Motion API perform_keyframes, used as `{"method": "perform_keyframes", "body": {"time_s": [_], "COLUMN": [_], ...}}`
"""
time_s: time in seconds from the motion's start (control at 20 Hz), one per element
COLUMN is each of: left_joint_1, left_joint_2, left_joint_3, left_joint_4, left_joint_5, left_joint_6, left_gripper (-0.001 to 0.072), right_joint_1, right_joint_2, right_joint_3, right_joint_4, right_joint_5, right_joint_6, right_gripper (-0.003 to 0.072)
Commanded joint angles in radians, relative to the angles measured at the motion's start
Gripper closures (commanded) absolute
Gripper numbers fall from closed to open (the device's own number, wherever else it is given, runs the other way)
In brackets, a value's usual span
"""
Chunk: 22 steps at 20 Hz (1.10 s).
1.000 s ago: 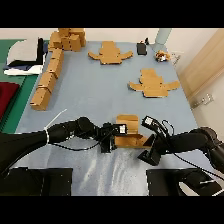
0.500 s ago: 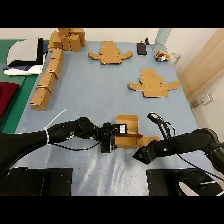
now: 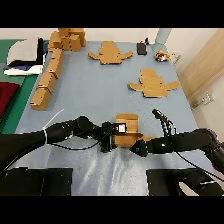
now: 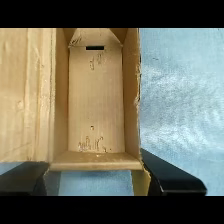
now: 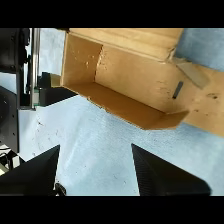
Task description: Fold the box.
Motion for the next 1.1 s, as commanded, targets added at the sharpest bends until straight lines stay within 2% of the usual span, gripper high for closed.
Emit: {"method": "perform_keyframes", "body": {"time_s": [0.0,0.1,0.4,0.8,1.05], "left_joint_1": [0.037,0.069,0.083,0.082,0.084], "left_joint_2": [0.027,0.028,0.027,0.027,0.029], "left_joint_3": [-0.002,-0.002,-0.001,-0.002,-0.054], "left_joint_4": [0.007,0.01,0.012,0.029,0.035], "left_joint_5": [-0.046,-0.099,-0.106,-0.119,-0.121], "left_joint_6": [-0.023,-0.021,-0.018,-0.029,-0.087], "left_gripper": [0.0318,0.0318,0.0318,0.0318,0.0318], "right_joint_1": [0.0,0.0,0.0,0.0,0.0], "right_joint_2": [0.001,0.0,0.0,0.0,0.0], "right_joint_3": [0.0,0.0,0.0,0.0,0.0], "right_joint_4": [0.002,0.002,0.001,0.001,-0.01], "right_joint_5": [0.04,0.074,0.145,0.154,0.163], "right_joint_6": [0.016,0.016,0.015,0.015,0.013], "right_gripper": [-0.002,-0.0019,-0.002,-0.002,-0.002]}}
